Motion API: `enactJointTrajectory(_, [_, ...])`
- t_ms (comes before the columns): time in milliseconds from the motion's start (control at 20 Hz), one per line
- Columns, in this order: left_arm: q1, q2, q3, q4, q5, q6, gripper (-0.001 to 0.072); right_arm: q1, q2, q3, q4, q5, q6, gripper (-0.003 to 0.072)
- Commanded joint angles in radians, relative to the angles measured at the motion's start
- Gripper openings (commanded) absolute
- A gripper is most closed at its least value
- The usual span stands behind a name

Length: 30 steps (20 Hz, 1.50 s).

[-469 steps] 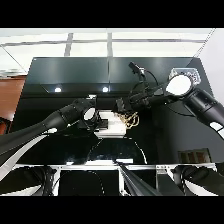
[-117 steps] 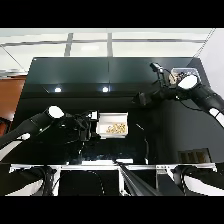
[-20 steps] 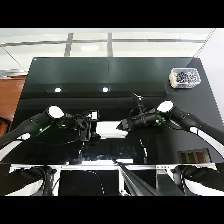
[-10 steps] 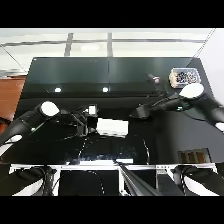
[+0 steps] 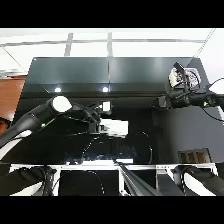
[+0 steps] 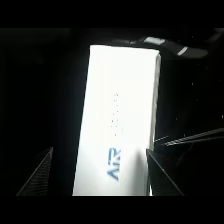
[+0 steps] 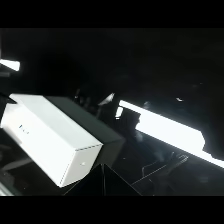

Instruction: Fold the box and place the chain.

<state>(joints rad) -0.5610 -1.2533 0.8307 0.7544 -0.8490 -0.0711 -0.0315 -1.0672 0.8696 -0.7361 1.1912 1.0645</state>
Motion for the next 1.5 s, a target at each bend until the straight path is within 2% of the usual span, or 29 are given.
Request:
enactJointTrajectory(0, [-0.021,-0.105,0.076,-0.005,-0.054,-0.053,0.0716,-0.012,0.004,0.001,-0.007,-0.006,0.005,0.0014])
enactJointTrajectory(250, [-0.022,-0.14,0.09,0.002,-0.107,-0.067,0.0716,-0.012,0.004,0.001,-0.008,-0.006,0.005,0.0014])
enactJointTrajectory(700, [-0.067,-0.15,0.09,0.039,-0.111,-0.064,0.0716,-0.012,0.003,0.001,-0.009,-0.006,0.005,0.0014])
enactJointTrajectory(900, [-0.122,-0.167,0.089,0.174,-0.011,-0.066,0.0717,-0.012,0.004,0.001,-0.009,-0.01,0.005,0.0014])
enactJointTrajectory(1050, [-0.148,-0.198,0.089,0.188,0.071,-0.079,0.0715,-0.012,0.003,0.001,-0.01,-0.011,0.005,0.0014])
enactJointTrajectory(1100, [-0.149,-0.198,0.09,0.19,0.084,-0.092,0.0671,-0.012,0.003,0.001,-0.009,-0.014,0.005,0.0014])
enactJointTrajectory(1150, [-0.14,-0.187,0.095,0.218,0.09,-0.149,0.0454,-0.012,0.003,0.001,-0.01,-0.018,0.005,0.0014])
enactJointTrajectory(1200, [-0.115,-0.172,0.106,0.253,0.085,-0.205,0.0358,-0.012,0.004,0.001,-0.009,-0.024,0.005,0.0014])
enactJointTrajectory(1300, [-0.019,-0.14,0.135,0.302,0.069,-0.301,0.0358,-0.012,0.004,0.001,-0.009,-0.037,0.005,0.0014])
enactJointTrajectory(1450, [0.252,-0.14,0.235,0.424,0.042,-0.509,0.0359,-0.012,0.003,0.001,-0.005,-0.059,0.005,0.0014])
